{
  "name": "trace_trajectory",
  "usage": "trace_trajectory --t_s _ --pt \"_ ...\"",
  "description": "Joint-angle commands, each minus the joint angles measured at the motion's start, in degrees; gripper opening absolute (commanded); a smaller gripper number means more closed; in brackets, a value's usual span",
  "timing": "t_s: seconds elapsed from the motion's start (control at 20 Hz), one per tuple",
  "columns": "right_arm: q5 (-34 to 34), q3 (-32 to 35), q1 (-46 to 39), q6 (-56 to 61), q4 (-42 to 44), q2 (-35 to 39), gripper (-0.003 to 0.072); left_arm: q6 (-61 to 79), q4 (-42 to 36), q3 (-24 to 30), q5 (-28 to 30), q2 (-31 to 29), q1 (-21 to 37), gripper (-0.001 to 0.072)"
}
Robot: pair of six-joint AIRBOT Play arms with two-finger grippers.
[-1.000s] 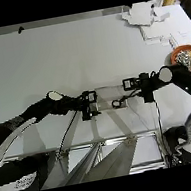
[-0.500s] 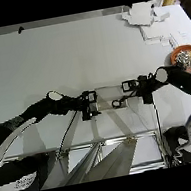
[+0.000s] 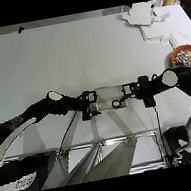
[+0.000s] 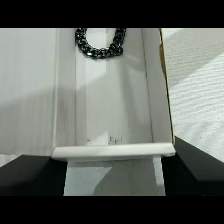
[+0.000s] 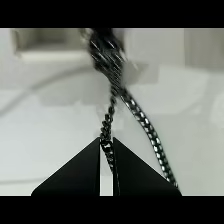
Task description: Fold the box and place the chain.
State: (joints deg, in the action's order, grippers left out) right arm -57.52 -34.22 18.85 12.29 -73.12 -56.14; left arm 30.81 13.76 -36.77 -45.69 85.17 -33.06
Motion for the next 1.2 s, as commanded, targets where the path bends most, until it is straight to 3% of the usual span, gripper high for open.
trace_trajectory --t_s 0.0,0.15,0.3,0.45,0.55,0.75,0.85,0.95,1.15 --pt "-1.2 0.0 6.3 0.8 9.1 5.6 0.002 0.0 0.0 0.0 0.0 0.0 0.0 0.0278" --pt "6.7 0.0 12.2 0.8 18.7 6.5 0.002 0.0 0.0 0.0 0.0 0.0 0.0 0.0278" --pt "18.8 0.0 18.4 0.7 25.2 6.5 0.002 0.0 0.0 0.0 0.0 0.0 0.0 0.0278" --pt "28.7 0.0 24.1 0.8 27.1 5.6 0.002 0.0 0.0 0.0 0.0 0.0 0.0 0.0278" --pt "31.0 0.0 26.3 0.8 27.1 4.1 0.002 0.0 0.0 0.0 0.0 0.0 0.0 0.0278" --pt "31.0 0.0 26.5 1.2 22.8 1.7 0.0032 0.0 0.0 0.0 0.0 0.0 0.0 0.0278" --pt "29.9 -0.1 25.8 1.2 17.0 2.3 0.0279 0.0 0.0 0.0 0.0 0.0 0.0 0.0278" --pt "23.6 -0.1 22.4 1.2 13.4 4.8 0.0299 0.0 0.0 0.0 0.0 0.0 0.0 0.0278" --pt "4.9 0.0 12.0 1.2 1.1 10.0 0.0294 0.0 0.0 0.0 0.0 0.0 0.0 0.0278"
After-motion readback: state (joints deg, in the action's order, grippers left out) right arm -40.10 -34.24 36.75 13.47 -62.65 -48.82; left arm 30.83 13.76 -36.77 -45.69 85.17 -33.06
